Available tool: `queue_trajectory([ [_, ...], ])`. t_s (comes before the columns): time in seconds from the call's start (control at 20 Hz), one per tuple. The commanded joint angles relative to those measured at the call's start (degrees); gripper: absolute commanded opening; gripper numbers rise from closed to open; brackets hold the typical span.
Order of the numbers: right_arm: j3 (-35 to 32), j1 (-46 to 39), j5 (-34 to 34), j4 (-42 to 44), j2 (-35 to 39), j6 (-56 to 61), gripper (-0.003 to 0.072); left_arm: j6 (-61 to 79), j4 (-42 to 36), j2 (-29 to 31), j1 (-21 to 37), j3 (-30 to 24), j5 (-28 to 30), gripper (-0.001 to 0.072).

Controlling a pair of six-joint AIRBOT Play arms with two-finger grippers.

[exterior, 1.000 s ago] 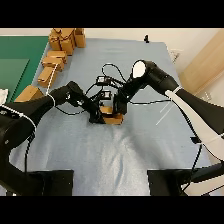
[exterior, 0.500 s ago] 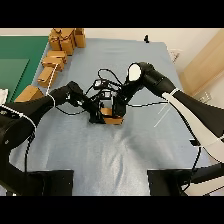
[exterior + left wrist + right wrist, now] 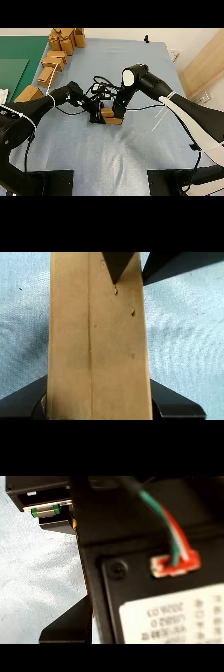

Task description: Fold the box.

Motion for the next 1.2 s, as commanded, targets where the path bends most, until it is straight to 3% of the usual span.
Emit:
queue_trajectory([
  [0.0, 0.04, 1.05, -1.42, -2.03, 0.28, 1.84, 0.0094, 0.13, 0.04, 0.00, 0.04, 0.07, 0.26, 0.0417],
  [1.15, -3.69, 2.97, -1.73, -5.25, 0.28, 5.51, 0.0093, 0.13, 0.04, 0.00, 0.04, 0.07, 0.37, 0.0417],
])
